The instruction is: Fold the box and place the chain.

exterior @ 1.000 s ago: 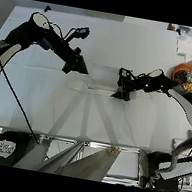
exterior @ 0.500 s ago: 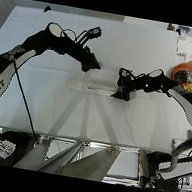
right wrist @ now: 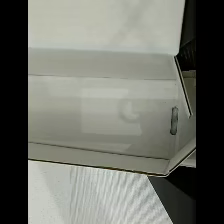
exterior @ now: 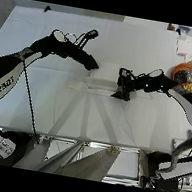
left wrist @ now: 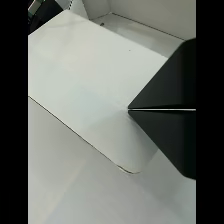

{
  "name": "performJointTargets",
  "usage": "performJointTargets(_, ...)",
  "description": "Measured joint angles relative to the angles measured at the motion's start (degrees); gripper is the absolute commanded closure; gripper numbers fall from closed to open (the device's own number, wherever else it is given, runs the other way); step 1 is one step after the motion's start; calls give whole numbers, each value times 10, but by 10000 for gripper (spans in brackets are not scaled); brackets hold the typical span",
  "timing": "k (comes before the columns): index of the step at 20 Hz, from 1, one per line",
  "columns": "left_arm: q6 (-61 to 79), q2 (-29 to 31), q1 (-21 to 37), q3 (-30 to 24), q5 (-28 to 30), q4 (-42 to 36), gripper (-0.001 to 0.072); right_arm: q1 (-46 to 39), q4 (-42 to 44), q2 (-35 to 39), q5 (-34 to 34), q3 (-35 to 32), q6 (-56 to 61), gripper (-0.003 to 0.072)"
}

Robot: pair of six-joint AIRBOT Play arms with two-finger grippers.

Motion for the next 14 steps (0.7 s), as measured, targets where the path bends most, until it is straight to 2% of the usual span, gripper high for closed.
performJointTargets(7,-17,-13,5,0,-12,-12,694,0,0,0,-1,0,0,229)
performJointTargets(14,-19,53,54,0,-127,-28,693,0,-1,0,-1,0,-1,229)
